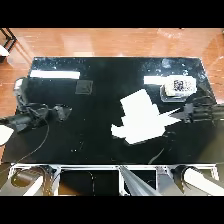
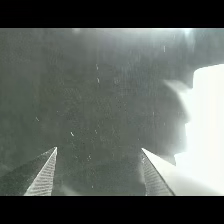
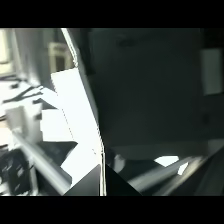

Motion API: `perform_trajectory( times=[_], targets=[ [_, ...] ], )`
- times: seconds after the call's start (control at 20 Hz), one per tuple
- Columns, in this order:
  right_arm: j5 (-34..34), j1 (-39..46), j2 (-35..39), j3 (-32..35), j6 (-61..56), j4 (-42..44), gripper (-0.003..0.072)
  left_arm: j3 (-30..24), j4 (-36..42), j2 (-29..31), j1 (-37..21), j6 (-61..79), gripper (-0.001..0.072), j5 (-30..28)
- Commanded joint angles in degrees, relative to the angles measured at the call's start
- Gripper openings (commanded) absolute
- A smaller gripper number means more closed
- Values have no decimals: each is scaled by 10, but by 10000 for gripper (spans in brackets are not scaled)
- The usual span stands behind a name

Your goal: Fold the box and place the chain.

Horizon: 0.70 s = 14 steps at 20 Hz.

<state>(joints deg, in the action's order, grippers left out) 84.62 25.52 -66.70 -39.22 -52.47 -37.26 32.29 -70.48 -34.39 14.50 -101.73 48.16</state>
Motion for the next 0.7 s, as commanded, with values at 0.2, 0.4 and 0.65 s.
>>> perform_trajectory(
  times=[0.2, 0.4, 0.65],
  targets=[
    [-346, -280, 153, 178, -46, 176, 23, 0, 47, -141, 51, 12, 612, -73],
    [-445, -429, 153, 192, 35, 173, 23, 12, 170, -197, 10, 142, 613, -50],
    [-453, -473, 154, 192, 59, 132, 23, 12, 356, -285, -120, 434, 613, 143]
  ],
)
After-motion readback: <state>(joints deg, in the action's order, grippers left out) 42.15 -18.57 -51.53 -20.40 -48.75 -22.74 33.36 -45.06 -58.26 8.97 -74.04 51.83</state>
